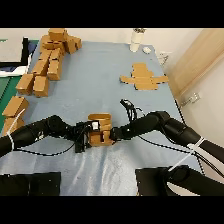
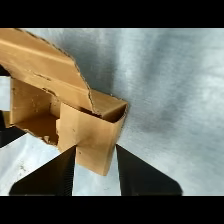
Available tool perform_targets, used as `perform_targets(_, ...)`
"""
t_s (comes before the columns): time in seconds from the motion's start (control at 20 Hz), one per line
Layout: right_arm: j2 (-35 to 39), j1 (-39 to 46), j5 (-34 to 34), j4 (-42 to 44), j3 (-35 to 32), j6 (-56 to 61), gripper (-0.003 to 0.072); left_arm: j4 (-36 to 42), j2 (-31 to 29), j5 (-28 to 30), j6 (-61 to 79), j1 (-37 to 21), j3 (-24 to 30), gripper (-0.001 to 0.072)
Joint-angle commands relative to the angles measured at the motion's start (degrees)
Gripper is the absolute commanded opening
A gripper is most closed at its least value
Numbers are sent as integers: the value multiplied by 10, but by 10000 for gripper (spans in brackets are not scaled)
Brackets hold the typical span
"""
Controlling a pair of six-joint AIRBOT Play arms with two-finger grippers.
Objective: Fold the box.
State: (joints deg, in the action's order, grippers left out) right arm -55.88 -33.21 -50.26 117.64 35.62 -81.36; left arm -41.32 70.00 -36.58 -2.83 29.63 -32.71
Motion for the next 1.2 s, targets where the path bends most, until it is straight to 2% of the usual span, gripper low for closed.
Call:
perform_targets(0.0,-21,-59,-22,-133,37,173,411,0,0,0,0,0,0,526)
perform_targets(0.15,-82,-105,-60,-200,101,268,410,0,0,0,0,0,0,526)
perform_targets(0.4,-197,-156,-186,-289,217,374,410,0,0,0,0,0,0,527)
perform_targets(0.65,-237,-158,-203,-295,230,404,404,0,0,0,0,0,0,527)
perform_targets(0.7,-238,-158,-207,-296,230,405,355,0,0,0,0,0,0,526)
perform_targets(0.85,-238,-158,-210,-300,230,411,323,0,0,0,0,0,0,526)
perform_targets(0.9,-238,-158,-210,-300,230,411,219,0,0,0,0,0,0,526)
perform_targets(1.05,-238,-159,-210,-296,230,410,4,0,0,0,0,0,0,527)
perform_targets(1.15,-238,-158,-210,-292,230,408,3,0,0,0,0,0,0,527)
